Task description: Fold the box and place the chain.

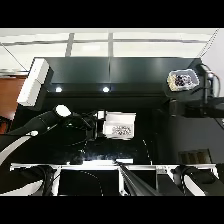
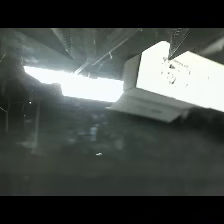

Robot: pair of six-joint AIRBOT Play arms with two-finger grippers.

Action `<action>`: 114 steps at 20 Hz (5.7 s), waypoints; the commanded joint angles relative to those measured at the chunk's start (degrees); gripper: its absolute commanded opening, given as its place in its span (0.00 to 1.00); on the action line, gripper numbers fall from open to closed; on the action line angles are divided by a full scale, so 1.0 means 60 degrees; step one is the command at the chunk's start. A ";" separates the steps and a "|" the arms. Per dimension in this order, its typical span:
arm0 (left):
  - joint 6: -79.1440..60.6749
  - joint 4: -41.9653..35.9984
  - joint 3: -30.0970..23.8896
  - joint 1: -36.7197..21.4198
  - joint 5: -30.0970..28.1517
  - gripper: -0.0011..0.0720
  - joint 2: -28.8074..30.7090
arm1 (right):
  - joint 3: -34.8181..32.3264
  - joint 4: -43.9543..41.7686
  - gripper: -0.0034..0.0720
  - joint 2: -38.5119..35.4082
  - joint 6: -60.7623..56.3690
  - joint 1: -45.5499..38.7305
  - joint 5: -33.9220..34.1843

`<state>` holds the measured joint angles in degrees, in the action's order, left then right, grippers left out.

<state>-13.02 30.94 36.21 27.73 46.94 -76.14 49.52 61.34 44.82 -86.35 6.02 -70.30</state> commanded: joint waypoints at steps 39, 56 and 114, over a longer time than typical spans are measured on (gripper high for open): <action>0.0000 -0.0025 0.0000 0.0007 -0.0066 0.50 -0.0007 | -0.1464 -0.0874 0.60 0.2255 0.8943 0.4277 0.3031; 0.0000 -0.0025 0.0000 0.0007 -0.0066 0.50 -0.0007 | -0.1475 -0.1115 0.32 0.2266 0.8936 0.4277 0.2827; 0.0004 -0.0018 -0.0004 0.0007 -0.0036 0.50 -0.0007 | -0.1960 -0.5286 0.07 0.4601 0.3253 0.3774 0.3566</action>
<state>-13.17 30.94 36.21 27.73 46.76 -76.16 37.89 29.15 70.57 -66.87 28.73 -49.63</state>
